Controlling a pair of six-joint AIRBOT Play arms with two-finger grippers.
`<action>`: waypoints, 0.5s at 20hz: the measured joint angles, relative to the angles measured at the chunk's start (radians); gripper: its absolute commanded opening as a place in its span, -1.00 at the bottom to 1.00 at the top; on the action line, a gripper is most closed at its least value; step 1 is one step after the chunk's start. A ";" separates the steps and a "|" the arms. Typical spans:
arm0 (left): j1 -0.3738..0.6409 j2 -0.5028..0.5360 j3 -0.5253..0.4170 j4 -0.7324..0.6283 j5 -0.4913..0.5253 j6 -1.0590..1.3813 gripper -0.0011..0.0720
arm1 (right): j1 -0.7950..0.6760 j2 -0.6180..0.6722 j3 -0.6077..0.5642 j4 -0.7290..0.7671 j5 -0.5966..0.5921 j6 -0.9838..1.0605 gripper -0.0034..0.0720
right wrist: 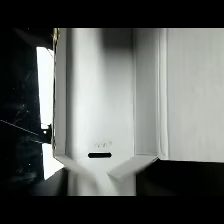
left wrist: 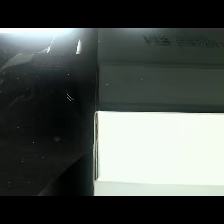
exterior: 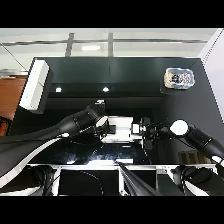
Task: Fold the box and place the chain.
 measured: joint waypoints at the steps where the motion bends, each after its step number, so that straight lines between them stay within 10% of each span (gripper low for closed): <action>1: 0.000 0.000 0.000 0.000 -0.002 0.000 -0.88 | 0.006 0.000 0.000 0.014 0.001 0.004 -0.27; 10: 0.000 0.000 0.000 0.001 -0.003 0.001 -0.88 | 0.050 -0.022 -0.001 0.183 -0.035 0.041 -0.28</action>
